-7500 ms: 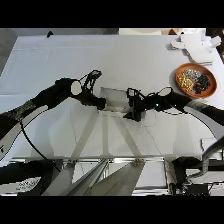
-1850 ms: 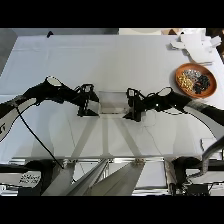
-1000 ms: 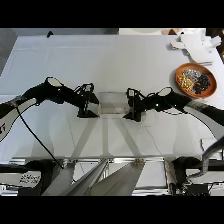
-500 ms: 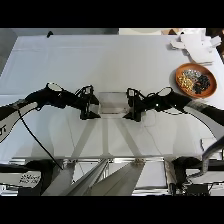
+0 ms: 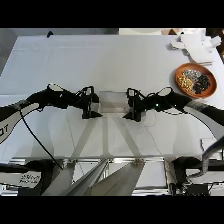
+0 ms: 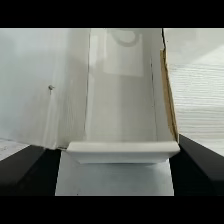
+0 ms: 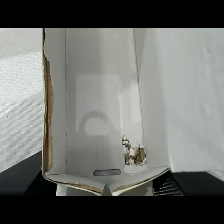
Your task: Fold the box and place the chain.
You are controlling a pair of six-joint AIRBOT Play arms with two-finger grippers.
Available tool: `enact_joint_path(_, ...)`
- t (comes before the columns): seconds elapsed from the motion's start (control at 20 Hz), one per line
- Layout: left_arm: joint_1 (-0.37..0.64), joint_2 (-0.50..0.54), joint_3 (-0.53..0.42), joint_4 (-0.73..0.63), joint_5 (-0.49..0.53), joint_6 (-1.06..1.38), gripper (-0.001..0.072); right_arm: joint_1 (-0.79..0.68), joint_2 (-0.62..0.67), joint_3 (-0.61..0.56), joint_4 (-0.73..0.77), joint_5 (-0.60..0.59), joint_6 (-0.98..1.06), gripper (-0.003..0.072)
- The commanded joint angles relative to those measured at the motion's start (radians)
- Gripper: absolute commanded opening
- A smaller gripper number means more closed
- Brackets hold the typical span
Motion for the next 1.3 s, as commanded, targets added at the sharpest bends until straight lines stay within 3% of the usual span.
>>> enact_joint_path(0.0, -0.008, 0.000, -0.001, 0.008, 0.008, 0.006, 0.0697, 0.000, 0.000, 0.001, 0.000, 0.000, 0.000, 0.0518)
enact_joint_path(0.65, -0.037, 0.003, 0.000, 0.024, 0.071, -0.034, 0.0687, 0.000, 0.000, 0.001, 0.000, 0.000, 0.000, 0.0518)
enact_joint_path(0.7, -0.037, 0.003, 0.000, 0.024, 0.071, -0.033, 0.0611, 0.000, 0.000, 0.001, 0.000, 0.000, 0.000, 0.0518)
enact_joint_path(0.85, -0.037, 0.003, 0.000, 0.027, 0.071, -0.033, 0.0272, 0.000, 0.000, 0.001, 0.000, 0.000, 0.000, 0.0518)
enact_joint_path(1.25, -0.037, 0.003, 0.000, 0.027, 0.071, -0.034, 0.0256, 0.000, 0.000, 0.001, 0.000, 0.000, 0.000, 0.0518)
